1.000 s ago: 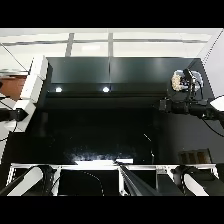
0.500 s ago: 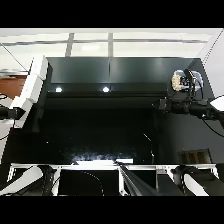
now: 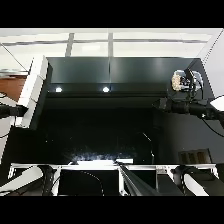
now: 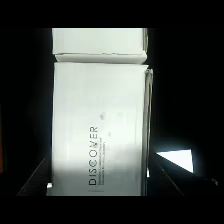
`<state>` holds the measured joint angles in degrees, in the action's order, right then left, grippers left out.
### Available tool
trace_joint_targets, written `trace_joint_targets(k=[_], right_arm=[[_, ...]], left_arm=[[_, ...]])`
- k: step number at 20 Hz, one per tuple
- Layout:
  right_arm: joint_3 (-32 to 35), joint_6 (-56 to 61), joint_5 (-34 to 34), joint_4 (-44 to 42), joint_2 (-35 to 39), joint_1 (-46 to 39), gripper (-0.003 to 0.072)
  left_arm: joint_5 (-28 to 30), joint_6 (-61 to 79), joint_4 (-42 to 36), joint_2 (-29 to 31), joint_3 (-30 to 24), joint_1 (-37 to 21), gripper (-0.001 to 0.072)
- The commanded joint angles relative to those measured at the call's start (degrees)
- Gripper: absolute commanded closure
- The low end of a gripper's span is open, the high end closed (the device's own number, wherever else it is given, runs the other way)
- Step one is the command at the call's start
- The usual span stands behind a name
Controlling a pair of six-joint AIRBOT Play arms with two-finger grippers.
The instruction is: Fold the box and place the chain.
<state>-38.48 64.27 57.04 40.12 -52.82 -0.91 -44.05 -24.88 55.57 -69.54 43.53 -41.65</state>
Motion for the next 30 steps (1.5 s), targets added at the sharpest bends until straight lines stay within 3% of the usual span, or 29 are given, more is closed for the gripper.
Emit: trace_joint_targets(k=[1, 4, 7, 8, 9, 10, 12, 13, 16, 18, 20, 21, 23, 25, 30], right_arm=[[-0.1, 0.0, 0.6, 0.0, 0.0, 0.0, 0.0646], [-0.1, 0.0, 1.7, 0.0, 0.0, 0.0, 0.0647], [-0.1, -0.5, 2.3, 0.0, 0.0, 0.0, 0.0646], [-0.1, -1.5, 2.2, 0.0, 0.0, 0.0, 0.0646], [-0.1, -2.7, 2.1, 0.0, 0.0, 0.0, 0.0646], [-0.1, -5.3, 1.8, 0.7, 0.0, 0.0, 0.0646], [-0.1, -6.0, 0.2, 6.9, 0.0, 0.0, 0.0646], [-0.3, -4.3, -0.6, 9.5, 0.0, 0.0, 0.0646], [-5.1, -1.8, -0.1, 11.8, 0.0, 0.4, 0.0647], [-12.3, 5.3, 1.4, 23.5, 0.0, 3.2, 0.0647], [-13.9, 16.6, -1.4, 42.1, 0.5, 7.1, 0.0647], [-11.0, 22.0, -5.3, 46.0, 0.7, 7.6, 0.0647], [-4.0, 23.6, -11.7, 43.7, 0.7, 7.9, 0.0647], [-0.4, 23.6, -14.0, 44.2, 0.7, 8.3, 0.0647], [-0.3, 25.1, -13.8, 42.9, 0.7, 8.3, 0.0648]], left_arm=[[-1.5, -4.4, 1.0, 3.7, 2.1, 0.0, -0.0007], [-5.2, -9.4, -2.6, 9.3, 6.2, 0.4, -0.0007], [-8.9, -10.4, -11.6, 15.0, 11.1, 3.3, 0.0018], [-9.8, -11.9, -15.1, 16.8, 12.6, 5.3, 0.0198], [-10.8, -13.2, -18.4, 18.6, 13.7, 8.2, 0.0530], [-12.2, -14.3, -20.2, 20.0, 14.0, 12.0, 0.0683], [-13.4, -20.1, -16.3, 22.4, 13.0, 24.5, 0.0685], [-11.7, -25.2, -10.9, 23.4, 11.3, 32.9, 0.0686], [2.7, -44.7, 4.2, 25.1, 1.1, 54.9, 0.0685], [9.6, -51.5, 9.0, 25.2, -4.6, 62.6, 0.0684], [13.9, -56.0, 8.9, 25.2, -9.6, 64.4, 0.0684], [16.7, -58.1, 8.9, 25.2, -12.5, 64.5, 0.0684], [15.0, -57.9, 11.6, 25.4, -15.0, 63.1, 0.0683], [12.9, -57.9, 15.8, 26.2, -14.8, 60.3, 0.0682], [14.5, -57.8, 17.3, 29.3, -12.2, 53.8, 0.0681]])
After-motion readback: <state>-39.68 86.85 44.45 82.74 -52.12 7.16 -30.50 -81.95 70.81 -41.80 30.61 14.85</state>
